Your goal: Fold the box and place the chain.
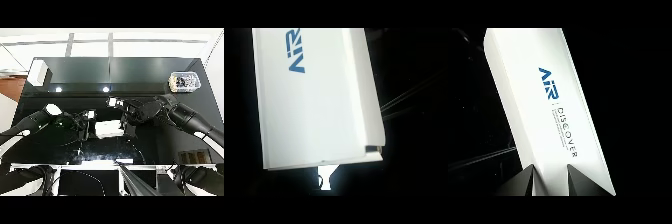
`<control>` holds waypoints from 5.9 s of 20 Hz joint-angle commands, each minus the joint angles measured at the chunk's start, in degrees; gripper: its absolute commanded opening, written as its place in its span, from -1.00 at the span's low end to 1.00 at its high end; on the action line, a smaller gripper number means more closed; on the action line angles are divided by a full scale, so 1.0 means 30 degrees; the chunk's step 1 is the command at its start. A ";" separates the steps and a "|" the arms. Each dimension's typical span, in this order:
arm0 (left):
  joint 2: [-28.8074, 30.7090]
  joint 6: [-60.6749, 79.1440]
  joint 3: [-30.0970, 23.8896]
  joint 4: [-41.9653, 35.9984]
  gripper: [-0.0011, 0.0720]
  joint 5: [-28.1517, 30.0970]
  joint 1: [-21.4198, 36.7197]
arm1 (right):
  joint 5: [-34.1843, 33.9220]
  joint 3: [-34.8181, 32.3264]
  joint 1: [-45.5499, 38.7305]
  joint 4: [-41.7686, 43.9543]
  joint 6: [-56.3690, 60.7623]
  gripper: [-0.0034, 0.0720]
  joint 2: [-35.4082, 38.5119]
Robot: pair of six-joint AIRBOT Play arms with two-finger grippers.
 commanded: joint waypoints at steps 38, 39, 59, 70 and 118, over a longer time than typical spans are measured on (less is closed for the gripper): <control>-0.0007 -0.0007 -0.0015 0.0007 0.40 -0.0066 -0.0015 | 0.0561 -0.0146 0.0845 -0.0816 0.1224 -0.57 0.0328; -0.0007 -0.0007 -0.0015 0.0007 0.40 -0.0066 -0.0015 | 0.0546 -0.0146 0.0845 -0.0816 0.1224 -0.56 0.0328; -0.0007 -0.0007 -0.0015 0.0007 0.40 -0.0066 -0.0015 | 0.0335 -0.0138 0.0845 -0.0794 0.1246 -0.35 0.0342; -0.0007 -0.0007 -0.0015 0.0007 0.40 -0.0066 -0.0015 | 0.0306 -0.0146 0.0845 -0.0816 0.1348 -0.04 0.0350; -0.0007 -0.0007 -0.0015 0.0007 0.40 -0.0051 -0.0015 | -0.1268 0.0051 0.1064 -0.3985 0.5748 -0.14 0.2747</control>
